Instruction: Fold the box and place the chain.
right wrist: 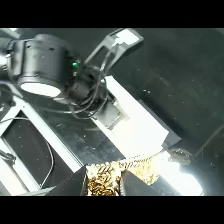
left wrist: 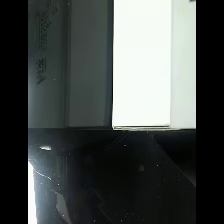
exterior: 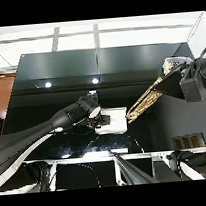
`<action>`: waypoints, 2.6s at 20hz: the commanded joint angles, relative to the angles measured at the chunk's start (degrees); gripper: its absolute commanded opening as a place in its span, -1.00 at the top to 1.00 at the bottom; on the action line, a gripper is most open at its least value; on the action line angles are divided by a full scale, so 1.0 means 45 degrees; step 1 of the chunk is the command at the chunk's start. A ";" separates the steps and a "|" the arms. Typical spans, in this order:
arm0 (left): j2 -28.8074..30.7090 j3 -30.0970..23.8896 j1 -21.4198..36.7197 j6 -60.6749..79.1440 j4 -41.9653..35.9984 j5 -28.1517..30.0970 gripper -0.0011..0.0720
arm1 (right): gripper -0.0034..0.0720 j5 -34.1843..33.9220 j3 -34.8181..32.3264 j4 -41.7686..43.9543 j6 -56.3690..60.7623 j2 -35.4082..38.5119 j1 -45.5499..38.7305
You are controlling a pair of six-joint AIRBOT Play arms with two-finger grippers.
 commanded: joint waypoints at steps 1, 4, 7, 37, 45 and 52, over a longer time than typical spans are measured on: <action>0.0005 0.0010 0.0005 0.0005 0.0000 0.0005 0.90 | 0.91 0.0029 -0.0029 0.0107 -0.0049 -0.0005 0.0087; 0.0005 0.0010 0.0005 0.0005 0.0000 0.0000 0.90 | 0.91 -0.0058 -0.0165 0.0447 -0.0049 -0.0010 0.0092; 0.0005 0.0010 0.0005 0.0005 0.0000 0.0005 0.90 | 0.91 -0.0233 -0.1234 0.2108 -0.0267 -0.0010 0.0102; 0.0005 0.0010 0.0005 0.0005 0.0005 0.0019 0.90 | 0.27 -0.6795 -0.7067 0.0491 0.1161 -0.1418 0.3070; -0.0005 0.0005 0.0005 0.0005 0.0005 0.0053 0.90 | 0.18 -0.4473 -0.7062 -0.3347 0.1156 0.0316 -0.0427; -0.0170 0.0005 0.0005 0.0010 -0.0019 0.0005 0.90 | 0.18 -0.6363 -0.8641 -0.4201 0.1297 0.1229 -0.1753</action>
